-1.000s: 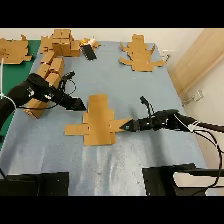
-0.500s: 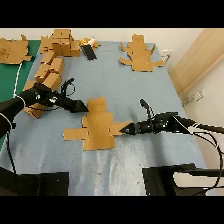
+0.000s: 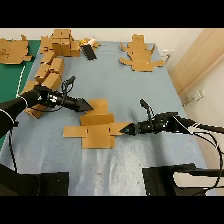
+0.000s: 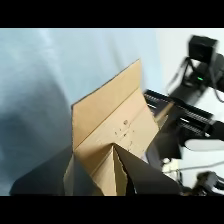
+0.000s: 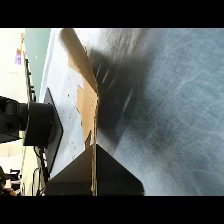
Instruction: Fold the box.
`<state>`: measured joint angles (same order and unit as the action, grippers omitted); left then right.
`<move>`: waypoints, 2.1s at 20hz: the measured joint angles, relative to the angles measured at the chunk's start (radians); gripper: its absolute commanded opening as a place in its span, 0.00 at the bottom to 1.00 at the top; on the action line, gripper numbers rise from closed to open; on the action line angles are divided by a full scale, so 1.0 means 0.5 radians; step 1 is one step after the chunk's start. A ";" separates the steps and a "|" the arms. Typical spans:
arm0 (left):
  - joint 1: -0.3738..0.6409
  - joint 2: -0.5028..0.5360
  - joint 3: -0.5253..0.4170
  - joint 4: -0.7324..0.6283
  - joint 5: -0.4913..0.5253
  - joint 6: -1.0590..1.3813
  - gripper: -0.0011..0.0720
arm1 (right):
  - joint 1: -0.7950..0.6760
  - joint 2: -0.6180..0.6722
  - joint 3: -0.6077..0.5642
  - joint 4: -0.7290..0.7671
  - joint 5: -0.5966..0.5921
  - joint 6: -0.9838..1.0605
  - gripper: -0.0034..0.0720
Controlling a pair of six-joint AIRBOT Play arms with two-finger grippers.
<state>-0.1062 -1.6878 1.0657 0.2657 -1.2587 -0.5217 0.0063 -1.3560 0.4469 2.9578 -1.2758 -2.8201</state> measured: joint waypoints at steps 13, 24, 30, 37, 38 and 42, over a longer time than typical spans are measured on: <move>0.058 -0.002 0.000 -0.017 -0.314 0.035 0.50 | 0.000 0.000 0.000 -0.007 0.028 0.058 0.05; -0.024 -0.002 0.000 0.018 -0.290 0.157 0.07 | 0.000 0.000 0.000 -0.018 0.041 0.095 0.05; -0.043 -0.002 0.000 0.019 -0.266 0.185 0.08 | 0.000 0.000 0.000 -0.019 0.041 0.096 0.05; -0.050 -0.002 0.000 0.011 -0.255 0.243 0.03 | -0.003 0.000 0.004 -0.014 0.039 0.127 0.30; -0.050 -0.002 0.001 0.009 -0.249 0.253 0.03 | -0.014 0.000 0.014 -0.027 0.041 0.163 0.30; -0.071 0.037 0.000 0.004 -0.140 0.229 0.03 | -0.200 0.011 0.148 -0.118 0.059 0.443 0.30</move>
<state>-0.1417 -1.6691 1.0657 0.2676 -1.3285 -0.4072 -0.0937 -1.3502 0.5209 2.8986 -1.2465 -2.5984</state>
